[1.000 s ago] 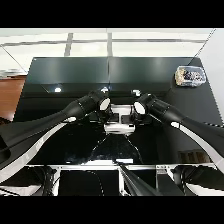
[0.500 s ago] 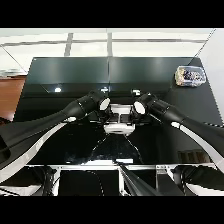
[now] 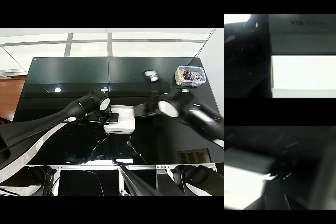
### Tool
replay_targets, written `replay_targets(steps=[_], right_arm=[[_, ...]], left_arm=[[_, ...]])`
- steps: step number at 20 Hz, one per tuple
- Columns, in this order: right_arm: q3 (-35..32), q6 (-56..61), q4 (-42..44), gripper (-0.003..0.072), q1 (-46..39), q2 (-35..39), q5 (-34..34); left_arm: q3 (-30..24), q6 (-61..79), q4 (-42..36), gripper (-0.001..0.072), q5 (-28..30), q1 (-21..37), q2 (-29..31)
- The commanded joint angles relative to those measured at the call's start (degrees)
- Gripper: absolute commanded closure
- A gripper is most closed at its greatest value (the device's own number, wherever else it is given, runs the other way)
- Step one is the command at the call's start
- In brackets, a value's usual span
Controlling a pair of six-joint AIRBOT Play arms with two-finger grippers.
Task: Fold the box and place the chain.
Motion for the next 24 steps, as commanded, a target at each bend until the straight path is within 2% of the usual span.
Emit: replay_targets(steps=[1,3,4,5,7,9,11,13,14,15,16,19,24], right_arm=[[-0.7,-2.0,-25.3,0.0401,-3.7,6.3,2.8],[-1.6,-2.5,-27.1,0.0397,-12.0,5.4,-5.5],[-1.8,-2.5,-24.8,0.0258,-17.6,4.3,-11.3],[-1.8,-2.6,-21.0,0.0034,-23.2,2.9,-16.9],[-1.2,-2.9,-9.9,0.0032,-34.4,-1.4,-26.8],[3.5,-4.0,2.6,0.0035,-42.6,-8.2,-30.3],[14.2,-4.8,8.2,0.0036,-46.7,-17.9,-24.1],[29.1,-2.7,10.4,0.0037,-48.8,-29.3,-11.8],[36.9,0.7,12.5,0.0089,-49.7,-34.8,-5.6],[42.6,3.0,16.2,0.0138,-50.6,-39.1,-2.5],[46.4,3.7,20.4,0.0138,-51.2,-42.4,-2.3],[49.4,13.2,21.6,0.0137,-51.8,-46.8,-1.5],[49.4,15.6,23.7,0.0137,-53.1,-49.4,-3.9]], left_arm=[[0.0,0.0,0.0,0.068,0.1,0.0,0.0],[0.0,0.0,0.0,0.068,0.1,0.0,0.0],[0.0,0.0,0.0,0.068,0.1,0.0,0.0],[0.0,0.0,0.0,0.068,0.1,0.0,0.0],[0.0,0.0,0.0,0.068,0.1,0.0,0.0],[0.0,0.0,0.0,0.068,0.1,0.0,0.0],[0.0,0.0,0.0,0.068,0.1,0.0,0.0],[0.0,0.0,0.1,0.068,0.1,0.0,0.0],[0.0,0.0,0.2,0.068,0.1,0.0,0.0],[0.0,0.0,0.2,0.068,0.0,0.0,0.0],[0.0,0.0,0.2,0.068,-0.1,0.0,0.0],[0.0,0.0,0.2,0.068,-0.1,0.0,0.0],[0.0,0.0,0.2,0.068,0.1,0.0,0.0]])
